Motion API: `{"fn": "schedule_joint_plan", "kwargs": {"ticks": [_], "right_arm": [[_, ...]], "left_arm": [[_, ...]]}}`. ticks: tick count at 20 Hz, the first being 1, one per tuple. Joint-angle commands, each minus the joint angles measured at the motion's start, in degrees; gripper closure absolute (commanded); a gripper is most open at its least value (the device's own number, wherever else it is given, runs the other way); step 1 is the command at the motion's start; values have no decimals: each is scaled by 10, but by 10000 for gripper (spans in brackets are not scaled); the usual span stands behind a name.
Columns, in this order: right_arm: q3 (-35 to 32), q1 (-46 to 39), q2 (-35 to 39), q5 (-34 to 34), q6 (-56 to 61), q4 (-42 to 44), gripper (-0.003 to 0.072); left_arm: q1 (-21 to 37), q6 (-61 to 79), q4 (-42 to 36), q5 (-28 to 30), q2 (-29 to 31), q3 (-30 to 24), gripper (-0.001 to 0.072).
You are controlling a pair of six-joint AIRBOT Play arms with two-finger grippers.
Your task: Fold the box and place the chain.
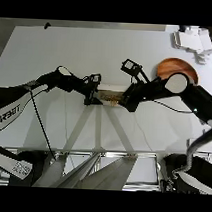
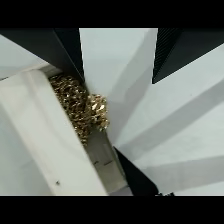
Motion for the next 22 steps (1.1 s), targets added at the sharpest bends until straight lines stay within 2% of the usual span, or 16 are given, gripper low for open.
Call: {"fn": "schedule_joint_plan", "kwargs": {"ticks": [1,3,6,8,10,15,19,21,22], "right_arm": [[-68,56,43,-60,140,-14,209],[-98,90,39,-118,236,-23,209],[-104,139,20,-197,468,-144,210],[-104,155,-2,-222,597,-229,210],[-104,164,-26,-222,671,-263,210],[-104,188,-71,-328,723,-270,208],[-103,189,-99,-372,745,-269,210],[-103,189,-111,-381,745,-269,249],[-103,189,-114,-381,745,-270,312]], "left_arm": [[0,0,0,0,0,1,551],[0,0,0,0,0,1,551],[0,0,0,0,0,1,551],[0,0,0,0,0,1,551],[0,0,0,0,0,1,551],[0,0,0,0,0,1,551],[0,0,0,0,0,1,551],[0,0,0,0,0,1,551],[0,0,0,0,0,1,551]]}}
